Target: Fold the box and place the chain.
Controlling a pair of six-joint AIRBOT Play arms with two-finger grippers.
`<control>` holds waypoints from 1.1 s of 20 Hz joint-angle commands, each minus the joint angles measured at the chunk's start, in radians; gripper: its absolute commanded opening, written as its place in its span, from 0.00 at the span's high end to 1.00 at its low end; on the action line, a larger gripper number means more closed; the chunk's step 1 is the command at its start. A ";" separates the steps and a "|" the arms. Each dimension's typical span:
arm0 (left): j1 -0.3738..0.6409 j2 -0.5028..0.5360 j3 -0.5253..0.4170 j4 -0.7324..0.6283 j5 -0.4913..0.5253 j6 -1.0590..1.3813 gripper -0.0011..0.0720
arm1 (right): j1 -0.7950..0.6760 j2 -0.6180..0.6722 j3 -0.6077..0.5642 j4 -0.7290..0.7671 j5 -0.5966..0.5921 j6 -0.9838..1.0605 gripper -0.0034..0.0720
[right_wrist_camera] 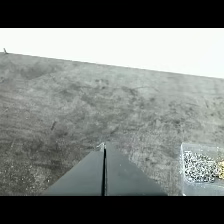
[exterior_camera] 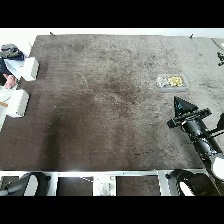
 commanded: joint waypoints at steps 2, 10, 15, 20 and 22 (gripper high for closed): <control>-0.223 0.238 -0.155 0.001 0.371 0.028 0.98 | 0.001 0.015 0.001 -0.003 -0.001 0.000 0.97; -0.377 0.340 -0.493 -0.001 0.552 0.033 0.98 | 0.001 0.015 0.001 -0.003 -0.005 0.000 0.97; -0.377 0.340 -0.539 -0.003 0.542 -0.019 0.98 | 0.001 0.015 0.001 -0.003 -0.005 0.000 0.97; -0.377 0.340 -0.539 -0.003 0.545 -0.019 0.97 | 0.001 0.015 0.001 -0.003 -0.005 0.000 0.97; -0.377 0.340 -0.539 -0.003 0.545 -0.019 0.97 | 0.001 0.015 0.001 -0.003 -0.005 0.000 0.97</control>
